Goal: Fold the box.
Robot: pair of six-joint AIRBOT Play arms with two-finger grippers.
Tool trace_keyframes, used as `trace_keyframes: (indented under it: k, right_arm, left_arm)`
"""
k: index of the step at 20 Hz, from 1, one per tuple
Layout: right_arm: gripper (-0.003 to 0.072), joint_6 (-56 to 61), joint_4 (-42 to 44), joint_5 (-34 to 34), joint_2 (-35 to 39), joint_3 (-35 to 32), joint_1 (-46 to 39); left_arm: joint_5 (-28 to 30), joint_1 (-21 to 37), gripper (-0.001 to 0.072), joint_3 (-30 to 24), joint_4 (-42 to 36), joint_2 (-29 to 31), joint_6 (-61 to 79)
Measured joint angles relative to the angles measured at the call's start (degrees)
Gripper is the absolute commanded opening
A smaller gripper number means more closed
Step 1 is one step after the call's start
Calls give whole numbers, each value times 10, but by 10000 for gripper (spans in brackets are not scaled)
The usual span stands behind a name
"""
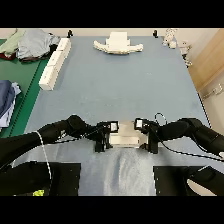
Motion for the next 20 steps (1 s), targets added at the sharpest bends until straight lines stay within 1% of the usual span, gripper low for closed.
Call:
trace_keyframes:
  k: [2, 3, 4, 5, 7, 8, 9, 10, 11, 14, 16, 17, 18, 19, 20]
  right_arm:
    - [708, 68, -51, -45, 23, 17, 0]
    - [684, 111, -75, -82, 35, 26, 0]
    - [617, 157, -94, -115, 47, 36, 0]
    - [586, 217, -109, -153, 59, 47, 0]
    - [431, 349, -115, -227, 82, 65, 0]
    - [420, 411, -100, -248, 90, 71, 0]
    - [399, 468, -67, -257, 97, 75, 0]
    - [284, 507, -24, -252, 100, 75, 0]
    - [154, 539, 22, -228, 100, 75, 3]
    - [152, 595, 121, -109, 81, 76, 20]
    - [151, 614, 156, -33, 53, 79, 28]
    - [144, 620, 168, -7, 37, 83, 30]
    - [68, 622, 176, 13, 21, 88, 32]
    - [45, 620, 183, 28, 3, 94, 33]
    - [45, 616, 184, 44, -14, 100, 33]
  left_arm:
    - [0, 0, 522, 0, 0, 0, 0]
    - [0, 0, 522, 0, 0, 0, 0]
    - [0, 0, 522, 0, 0, 0, 0]
    - [0, 0, 522, 0, 0, 0, 0]
    - [0, 0, 522, 0, 0, 0, 0]
    - [1, 0, 522, 0, 0, 0, 0]
    - [1, 0, 522, 0, 0, 0, 0]
    - [1, 0, 522, 0, 0, 0, 0]
    - [1, 0, 522, 0, 0, 0, 0]
    - [1, 0, 522, 0, 0, 0, 0]
    - [1, 0, 522, 0, 0, 0, 0]
    - [1, 0, 522, 0, 0, 0, 0]
    - [1, 0, 522, 0, 0, 0, 0]
    - [1, 0, 522, 0, 0, 0, 0]
    - [1, 0, 522, 0, 0, 0, 0]
